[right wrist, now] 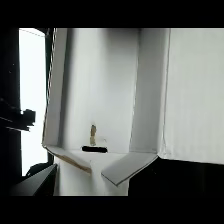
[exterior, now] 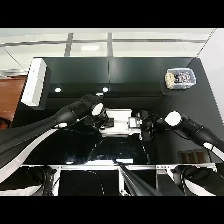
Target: Fold the box and place the chain.
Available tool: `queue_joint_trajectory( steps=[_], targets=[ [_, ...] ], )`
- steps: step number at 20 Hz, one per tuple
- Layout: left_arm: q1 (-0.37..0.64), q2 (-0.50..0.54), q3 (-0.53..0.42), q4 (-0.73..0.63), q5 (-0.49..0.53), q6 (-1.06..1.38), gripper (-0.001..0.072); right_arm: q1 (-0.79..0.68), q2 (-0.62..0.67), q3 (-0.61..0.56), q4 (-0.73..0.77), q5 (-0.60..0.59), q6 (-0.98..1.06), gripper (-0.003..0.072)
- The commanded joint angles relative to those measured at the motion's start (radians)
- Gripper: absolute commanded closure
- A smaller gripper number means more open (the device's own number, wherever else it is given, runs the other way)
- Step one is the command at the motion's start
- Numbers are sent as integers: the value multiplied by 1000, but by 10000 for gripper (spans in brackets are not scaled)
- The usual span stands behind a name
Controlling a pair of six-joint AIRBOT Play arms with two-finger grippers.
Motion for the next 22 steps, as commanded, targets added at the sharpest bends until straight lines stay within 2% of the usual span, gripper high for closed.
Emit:
queue_joint_trajectory(
  steps=[1, 3, 6, 7, 8, 9, 17, 22],
  targets=[
    [0, 1, 1, 8, -23, -1, 686, 0, 10, 0, 16, 32, -21, 35],
    [0, 1, 1, 8, -23, -1, 686, 0, 10, 0, 23, 31, -22, 200],
    [0, 1, 1, 7, -22, -1, 686, 0, 10, 0, 80, 32, -21, 212],
    [0, 1, 1, 7, -22, 0, 686, 0, 9, 0, 101, 31, -21, 320],
    [0, 1, 1, 6, -23, -1, 685, 0, 8, 0, 116, 31, -21, 508],
    [0, 1, 1, 2, -20, -1, 686, 0, 7, 0, 130, 31, -19, 552],
    [0, 1, 1, -1, -17, -1, 685, 0, -53, 0, 340, 27, 37, 550],
    [0, 1, 1, -6, -25, -4, 685, 1, -76, 0, 370, 51, 59, 550]
  ],
)
